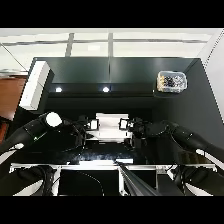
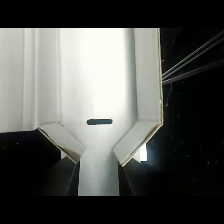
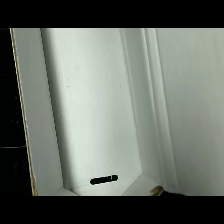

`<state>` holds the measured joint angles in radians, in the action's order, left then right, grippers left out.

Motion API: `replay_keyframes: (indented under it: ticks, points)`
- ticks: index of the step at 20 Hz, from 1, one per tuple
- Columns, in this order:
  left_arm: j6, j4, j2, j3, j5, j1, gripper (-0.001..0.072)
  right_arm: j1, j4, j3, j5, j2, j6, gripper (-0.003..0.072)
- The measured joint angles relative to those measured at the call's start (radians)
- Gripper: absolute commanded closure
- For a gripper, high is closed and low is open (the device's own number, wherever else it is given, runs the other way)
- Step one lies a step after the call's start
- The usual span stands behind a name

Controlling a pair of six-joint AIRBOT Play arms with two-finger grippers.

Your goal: Fold the box and place the chain.

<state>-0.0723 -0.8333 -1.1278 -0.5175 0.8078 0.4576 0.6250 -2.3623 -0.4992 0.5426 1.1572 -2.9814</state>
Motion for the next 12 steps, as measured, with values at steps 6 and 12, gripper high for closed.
replay_keyframes:
  ticks: [6,12]
  points:
    - [0.001,0.035,0.000,0.000,-0.002,0.013,0.0437,0.000,0.000,0.000,-0.001,0.000,0.000,0.0141]
    - [0.027,0.069,0.000,0.000,-0.038,0.015,0.0496,0.000,0.000,0.000,-0.001,0.000,0.000,0.0141]
